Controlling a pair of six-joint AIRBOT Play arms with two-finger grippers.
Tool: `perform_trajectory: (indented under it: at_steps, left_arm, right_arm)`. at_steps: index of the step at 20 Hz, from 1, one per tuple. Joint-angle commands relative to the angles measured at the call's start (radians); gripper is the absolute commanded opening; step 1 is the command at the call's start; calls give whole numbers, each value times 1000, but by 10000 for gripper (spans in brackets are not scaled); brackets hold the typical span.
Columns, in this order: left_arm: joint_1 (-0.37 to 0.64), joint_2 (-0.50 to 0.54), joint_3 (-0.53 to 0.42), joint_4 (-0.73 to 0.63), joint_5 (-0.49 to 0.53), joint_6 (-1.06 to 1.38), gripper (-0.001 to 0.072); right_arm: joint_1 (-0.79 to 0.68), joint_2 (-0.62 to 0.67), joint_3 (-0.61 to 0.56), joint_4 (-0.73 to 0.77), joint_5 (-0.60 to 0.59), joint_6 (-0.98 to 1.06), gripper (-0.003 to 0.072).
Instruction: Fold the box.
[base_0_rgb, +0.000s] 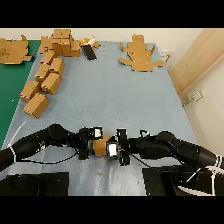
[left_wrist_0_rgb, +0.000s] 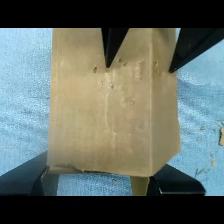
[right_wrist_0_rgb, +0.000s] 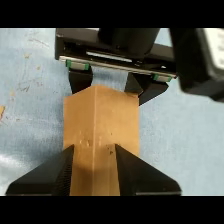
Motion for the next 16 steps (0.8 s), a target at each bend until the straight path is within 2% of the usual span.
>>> perform_trajectory:
  at_steps: [1, 12, 13, 14, 16]
  left_arm:
    - [0, 0, 1, 0, 0, 0, 472]
    - [0, 0, 1, 0, 0, 0, 472]
    - [0, 0, 1, 0, 0, 0, 472]
    - [0, 0, 1, 0, 0, 0, 472]
    - [0, 0, 1, 0, 0, 0, 472]
  right_arm:
    - [3, -7, 5, -65, 21, -17, 403]
    - [2, 5, 52, -105, 27, -17, 397]
    - [2, 5, 52, -106, 26, -17, 376]
    - [2, 3, 51, -111, 21, -16, 237]
    - [2, -13, 48, -115, 16, -16, 154]
